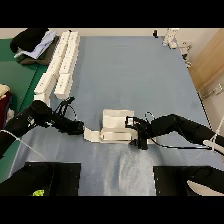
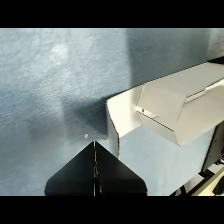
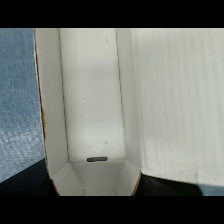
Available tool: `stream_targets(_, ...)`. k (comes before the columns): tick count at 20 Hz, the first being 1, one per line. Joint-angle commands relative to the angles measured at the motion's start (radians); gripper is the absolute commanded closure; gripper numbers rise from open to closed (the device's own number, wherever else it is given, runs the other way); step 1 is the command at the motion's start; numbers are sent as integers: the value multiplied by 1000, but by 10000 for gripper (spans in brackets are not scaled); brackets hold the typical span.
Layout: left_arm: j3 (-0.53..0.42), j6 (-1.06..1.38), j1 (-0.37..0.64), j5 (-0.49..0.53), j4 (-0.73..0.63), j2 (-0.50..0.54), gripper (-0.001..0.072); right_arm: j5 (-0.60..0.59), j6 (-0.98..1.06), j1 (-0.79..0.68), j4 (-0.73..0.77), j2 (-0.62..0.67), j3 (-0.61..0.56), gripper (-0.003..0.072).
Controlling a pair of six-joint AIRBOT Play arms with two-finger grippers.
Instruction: Fold the box.
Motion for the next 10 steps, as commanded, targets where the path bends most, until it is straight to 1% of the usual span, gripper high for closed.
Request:
stream_targets(1,-27,-37,8,16,25,-11,698,0,0,0,0,-1,1,165)
stream_targets(3,-35,-37,8,27,3,-28,698,0,0,0,0,-1,1,165)
stream_targets(6,-48,-7,-5,38,-71,-65,698,0,0,0,0,-1,1,165)
stream_targets(10,-48,-6,-115,93,-77,-104,698,0,0,0,0,-1,1,165)
